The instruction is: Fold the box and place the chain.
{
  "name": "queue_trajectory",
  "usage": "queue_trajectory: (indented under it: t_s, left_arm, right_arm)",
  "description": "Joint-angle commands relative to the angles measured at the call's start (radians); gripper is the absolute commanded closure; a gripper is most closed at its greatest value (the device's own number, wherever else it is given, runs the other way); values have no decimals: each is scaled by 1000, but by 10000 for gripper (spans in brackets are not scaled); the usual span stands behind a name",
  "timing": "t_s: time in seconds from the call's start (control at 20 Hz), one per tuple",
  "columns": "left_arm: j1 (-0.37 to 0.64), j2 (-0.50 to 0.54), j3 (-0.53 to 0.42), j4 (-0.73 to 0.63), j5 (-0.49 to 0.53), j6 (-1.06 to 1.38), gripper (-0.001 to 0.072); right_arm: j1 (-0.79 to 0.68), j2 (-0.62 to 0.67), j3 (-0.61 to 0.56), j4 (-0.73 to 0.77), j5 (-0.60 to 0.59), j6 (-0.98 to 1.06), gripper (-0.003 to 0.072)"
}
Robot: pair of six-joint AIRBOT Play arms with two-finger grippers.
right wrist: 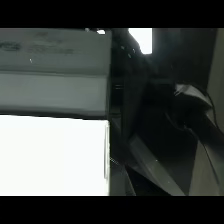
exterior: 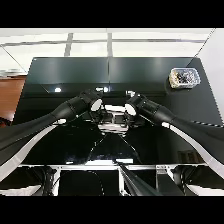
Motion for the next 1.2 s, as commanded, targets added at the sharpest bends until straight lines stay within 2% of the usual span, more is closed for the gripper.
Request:
queue_trajectory:
  t_s: [0.0,0.2,0.25,0.3,0.5,0.65,0.7,0.8,0.85,0.95,1.05,1.15]
  left_arm:
    - [1,0,0,-12,2,-1,680]
    - [1,0,0,-12,3,-1,680]
    - [1,0,0,-12,3,-1,681]
    - [1,0,0,-12,3,-1,681]
    - [1,-1,0,-12,13,-1,680]
    - [1,-1,0,-12,27,-1,681]
    - [1,-1,0,-12,26,-1,681]
    - [1,-1,0,-12,21,-1,681]
    - [1,-1,0,-12,22,-1,681]
    - [1,-1,0,-12,23,-1,681]
    - [1,-1,0,-12,25,-1,681]
    - [1,-1,0,-12,25,-1,681]
  right_arm:
    - [-2,2,1,-1,5,-3,673]
    - [-3,3,1,-3,5,-6,665]
    - [-6,5,3,-5,8,-7,521]
    - [-13,10,13,-5,30,-28,328]
    - [-40,109,84,-16,200,-213,320]
    - [-79,268,109,-94,322,-317,320]
    - [-107,317,109,-163,337,-321,320]
    - [-184,378,107,-413,334,-319,320]
    - [-237,378,106,-531,313,-319,320]
    - [-380,359,81,-588,146,-305,309]
    - [-532,304,49,-515,-39,-195,-29]
    - [-663,201,56,-313,-225,-163,-29]
